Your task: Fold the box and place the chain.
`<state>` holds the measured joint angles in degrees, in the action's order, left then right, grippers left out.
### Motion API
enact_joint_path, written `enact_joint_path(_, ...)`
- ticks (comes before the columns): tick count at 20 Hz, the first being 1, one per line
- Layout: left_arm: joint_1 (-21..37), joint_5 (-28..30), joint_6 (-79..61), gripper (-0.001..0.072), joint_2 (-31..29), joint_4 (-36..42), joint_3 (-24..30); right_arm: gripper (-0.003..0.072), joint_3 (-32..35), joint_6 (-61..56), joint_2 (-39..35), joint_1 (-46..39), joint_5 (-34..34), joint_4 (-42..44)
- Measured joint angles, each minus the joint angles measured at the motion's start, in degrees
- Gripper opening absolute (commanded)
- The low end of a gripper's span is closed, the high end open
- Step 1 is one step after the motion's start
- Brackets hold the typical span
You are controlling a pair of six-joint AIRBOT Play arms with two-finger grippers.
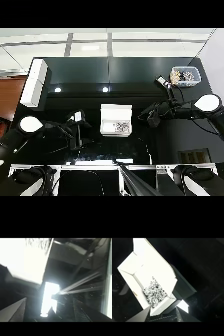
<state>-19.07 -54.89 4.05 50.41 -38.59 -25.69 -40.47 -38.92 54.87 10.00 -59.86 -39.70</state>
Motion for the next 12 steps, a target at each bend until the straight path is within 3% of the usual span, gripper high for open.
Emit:
enact_joint_path(7,-0.28,4.5,-14.69,0.0712,15.65,4.79,-5.77,0.0362,0.0,-1.22,0.0,0.0,-0.04,0.04)
enact_joint_path(12,-1.07,4.9,-17.0,0.0712,22.18,5.73,-8.61,0.0362,0.0,-1.44,0.0,0.0,-0.07,0.07)
